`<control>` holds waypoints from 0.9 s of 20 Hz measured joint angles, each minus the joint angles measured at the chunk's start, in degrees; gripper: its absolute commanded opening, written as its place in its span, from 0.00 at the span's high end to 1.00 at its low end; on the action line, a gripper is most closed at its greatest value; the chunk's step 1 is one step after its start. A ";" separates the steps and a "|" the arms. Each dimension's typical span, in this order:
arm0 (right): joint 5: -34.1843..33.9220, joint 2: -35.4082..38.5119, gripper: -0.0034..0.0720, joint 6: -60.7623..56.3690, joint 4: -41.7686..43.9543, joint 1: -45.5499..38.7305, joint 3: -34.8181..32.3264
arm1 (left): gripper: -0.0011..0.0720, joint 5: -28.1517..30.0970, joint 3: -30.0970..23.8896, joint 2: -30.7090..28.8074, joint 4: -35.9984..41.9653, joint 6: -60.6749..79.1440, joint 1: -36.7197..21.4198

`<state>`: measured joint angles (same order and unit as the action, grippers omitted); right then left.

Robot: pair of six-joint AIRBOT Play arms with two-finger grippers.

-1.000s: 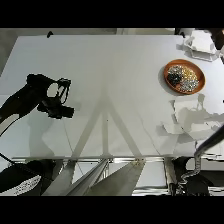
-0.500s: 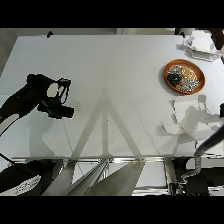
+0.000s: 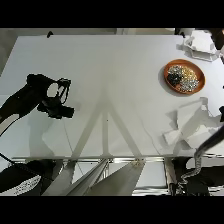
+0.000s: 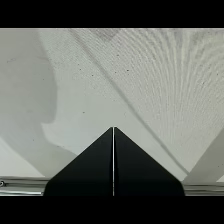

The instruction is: Fold the box and place the chain.

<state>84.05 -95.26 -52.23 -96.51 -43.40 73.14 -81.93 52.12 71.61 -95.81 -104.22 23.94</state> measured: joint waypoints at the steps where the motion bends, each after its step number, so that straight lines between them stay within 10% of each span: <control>1: 0.37 -0.17 0.94 1.44 3.02 0.17 -0.07 | 0.97 -0.02 0.00 0.02 0.02 0.02 0.00; 10: 3.80 7.82 0.94 8.63 24.04 8.74 -2.29 | 0.97 0.00 0.00 0.00 0.02 0.00 0.00; 18: -5.31 24.79 0.94 12.72 38.58 22.18 -20.55 | 0.97 0.00 0.00 0.02 0.37 0.00 0.00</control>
<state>78.74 -70.48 -39.51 -57.93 -21.21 52.60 -81.93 52.12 71.64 -95.44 -104.22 23.94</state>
